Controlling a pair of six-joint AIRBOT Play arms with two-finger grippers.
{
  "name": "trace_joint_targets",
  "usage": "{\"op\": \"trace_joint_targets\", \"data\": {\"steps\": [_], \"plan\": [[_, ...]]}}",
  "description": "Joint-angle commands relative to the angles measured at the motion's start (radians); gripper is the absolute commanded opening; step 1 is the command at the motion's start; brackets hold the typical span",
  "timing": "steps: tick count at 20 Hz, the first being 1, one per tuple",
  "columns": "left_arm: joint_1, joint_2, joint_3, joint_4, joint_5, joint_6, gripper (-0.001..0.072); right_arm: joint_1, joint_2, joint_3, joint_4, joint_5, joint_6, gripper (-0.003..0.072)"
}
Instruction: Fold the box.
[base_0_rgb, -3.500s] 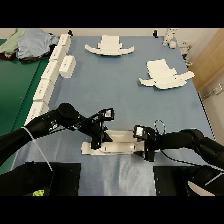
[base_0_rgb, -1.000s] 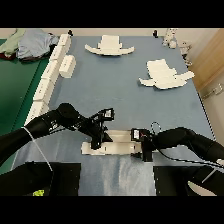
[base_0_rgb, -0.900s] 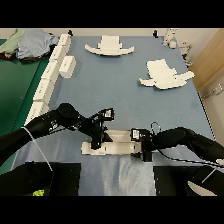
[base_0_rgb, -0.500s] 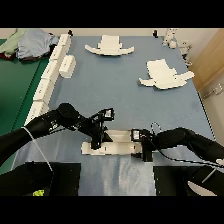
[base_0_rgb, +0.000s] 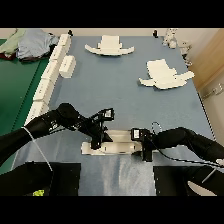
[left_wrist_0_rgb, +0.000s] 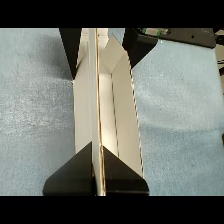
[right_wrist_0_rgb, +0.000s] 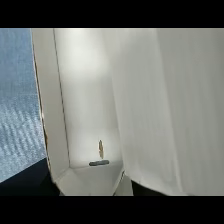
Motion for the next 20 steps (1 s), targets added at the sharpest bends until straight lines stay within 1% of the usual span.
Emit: {"op": "trace_joint_targets", "data": {"steps": [1, 17, 20], "plan": [[0.0, 0.0, 0.001, 0.0, 0.0, 0.0, 0.0017, 0.001, 0.001, -0.001, -0.002, -0.007, 0.0, 0.0507], [0.0, 0.0, 0.001, 0.0, 0.0, 0.0, 0.0017, 0.0, 0.001, 0.0, -0.027, -0.006, 0.0, 0.0508], [0.0, 0.0, 0.002, -0.026, 0.016, 0.0, 0.0017, 0.0, 0.001, 0.0, -0.032, -0.005, 0.0, 0.0507]]}}
